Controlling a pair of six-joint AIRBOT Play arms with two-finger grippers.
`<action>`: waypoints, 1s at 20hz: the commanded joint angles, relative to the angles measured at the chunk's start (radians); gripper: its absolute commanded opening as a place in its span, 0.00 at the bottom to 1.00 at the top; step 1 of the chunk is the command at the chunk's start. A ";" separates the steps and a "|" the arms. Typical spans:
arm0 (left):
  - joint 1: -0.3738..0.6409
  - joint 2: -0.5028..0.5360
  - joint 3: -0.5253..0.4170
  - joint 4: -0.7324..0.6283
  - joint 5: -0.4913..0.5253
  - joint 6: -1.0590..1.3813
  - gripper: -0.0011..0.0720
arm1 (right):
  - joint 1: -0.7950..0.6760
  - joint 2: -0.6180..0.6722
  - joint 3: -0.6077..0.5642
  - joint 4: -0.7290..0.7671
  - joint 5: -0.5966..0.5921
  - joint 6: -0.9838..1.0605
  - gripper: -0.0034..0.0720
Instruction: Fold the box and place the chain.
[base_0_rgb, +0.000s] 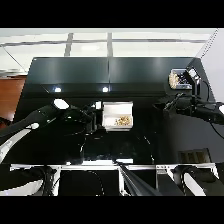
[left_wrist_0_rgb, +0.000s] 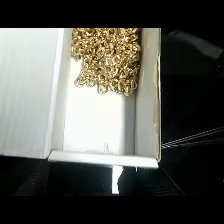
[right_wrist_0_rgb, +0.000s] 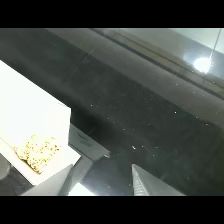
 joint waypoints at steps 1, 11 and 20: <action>-0.017 0.000 0.001 0.001 0.034 -0.003 0.91 | 0.019 -0.011 -0.001 0.011 -0.019 0.113 0.92; -0.017 0.000 0.002 0.001 0.043 -0.017 0.59 | 0.288 -0.565 0.309 0.125 -0.211 0.176 0.92; -0.017 0.000 0.002 0.001 0.043 -0.017 0.59 | 0.300 -0.558 0.324 0.010 0.150 -0.397 0.92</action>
